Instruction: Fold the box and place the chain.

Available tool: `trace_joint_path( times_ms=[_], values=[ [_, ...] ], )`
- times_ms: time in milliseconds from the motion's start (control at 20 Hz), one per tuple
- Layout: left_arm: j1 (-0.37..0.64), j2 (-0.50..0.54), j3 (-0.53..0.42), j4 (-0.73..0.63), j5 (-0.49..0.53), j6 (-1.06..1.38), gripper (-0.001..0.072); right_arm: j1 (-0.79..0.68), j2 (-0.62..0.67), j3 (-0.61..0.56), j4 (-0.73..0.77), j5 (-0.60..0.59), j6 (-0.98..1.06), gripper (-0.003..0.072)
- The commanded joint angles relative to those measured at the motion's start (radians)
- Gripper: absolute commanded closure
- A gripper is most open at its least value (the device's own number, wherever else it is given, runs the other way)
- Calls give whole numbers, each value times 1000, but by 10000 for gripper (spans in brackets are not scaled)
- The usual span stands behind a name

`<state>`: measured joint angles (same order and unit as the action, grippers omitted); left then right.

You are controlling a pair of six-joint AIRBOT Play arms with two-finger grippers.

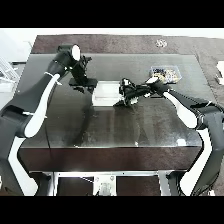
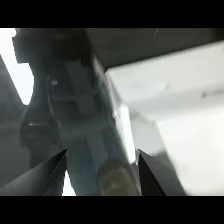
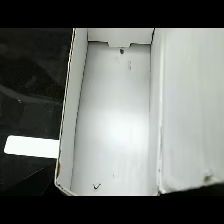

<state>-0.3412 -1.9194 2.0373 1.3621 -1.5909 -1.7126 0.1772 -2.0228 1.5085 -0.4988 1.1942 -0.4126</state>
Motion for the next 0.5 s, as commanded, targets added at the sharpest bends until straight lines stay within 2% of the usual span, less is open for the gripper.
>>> trace_joint_path(
  times_ms=[0, 100, 200, 250, 350, 450],
  values=[
    [71, 63, 8, 22, -45, 161, 198, 0, 0, 0, 0, 1, 1, 217],
    [133, 76, 8, -10, -35, 332, 199, 0, 0, 0, 0, 1, 1, 217],
    [218, 74, -50, -159, 39, 585, 200, 0, 0, 0, 0, 1, 0, 218],
    [257, 71, -104, -251, 68, 728, 199, 0, 0, 0, 0, 1, 1, 217],
    [328, 65, -234, -402, 60, 958, 200, 0, 0, 0, 0, 1, 1, 217],
    [365, 65, -363, -523, 179, 1187, 199, 0, 0, 0, 0, 1, 1, 217]
  ],
)
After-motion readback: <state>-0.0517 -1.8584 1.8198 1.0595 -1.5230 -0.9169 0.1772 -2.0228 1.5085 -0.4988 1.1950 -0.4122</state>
